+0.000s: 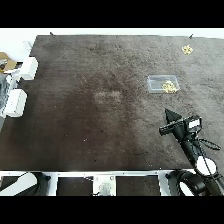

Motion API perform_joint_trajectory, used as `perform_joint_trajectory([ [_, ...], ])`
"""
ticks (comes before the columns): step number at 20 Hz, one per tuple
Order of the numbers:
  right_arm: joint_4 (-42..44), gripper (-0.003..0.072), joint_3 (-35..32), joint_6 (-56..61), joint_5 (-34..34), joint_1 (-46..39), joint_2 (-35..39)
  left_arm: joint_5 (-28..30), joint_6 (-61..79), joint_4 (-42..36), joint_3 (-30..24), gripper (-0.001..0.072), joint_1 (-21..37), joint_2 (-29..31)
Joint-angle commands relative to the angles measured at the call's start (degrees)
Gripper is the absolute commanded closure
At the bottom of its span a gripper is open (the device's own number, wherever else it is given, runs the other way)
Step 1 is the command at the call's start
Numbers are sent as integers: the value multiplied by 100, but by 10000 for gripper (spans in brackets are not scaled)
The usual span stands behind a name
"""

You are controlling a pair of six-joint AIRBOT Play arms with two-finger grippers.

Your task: Fold the box and place the chain.

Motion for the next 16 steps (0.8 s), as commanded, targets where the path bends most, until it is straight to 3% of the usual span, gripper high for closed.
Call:
perform_joint_trajectory([
  [1,2,681,-4,0,0,0,7,-800,-83,-1650,509,265,0,457],
  [2,2,681,-2,0,0,0,7,-1196,-83,-2098,634,480,-15,509],
  [4,2,681,-2,0,-4,0,7,-1049,-90,-2645,686,505,-262,671],
  [5,2,681,-2,0,-2,0,7,-772,-92,-2647,686,610,-483,800],
  [7,2,681,-2,0,-2,0,7,-350,-111,-2605,656,702,-938,1097],
  [10,2,681,-2,0,-4,0,7,258,-133,-2361,538,705,-1744,1569],
  [12,2,681,-2,0,-4,0,7,1268,-122,-2100,149,706,-2455,2011],
  [16,2,680,-2,0,-2,0,7,3147,85,-1856,-1130,706,-3788,3095],
])
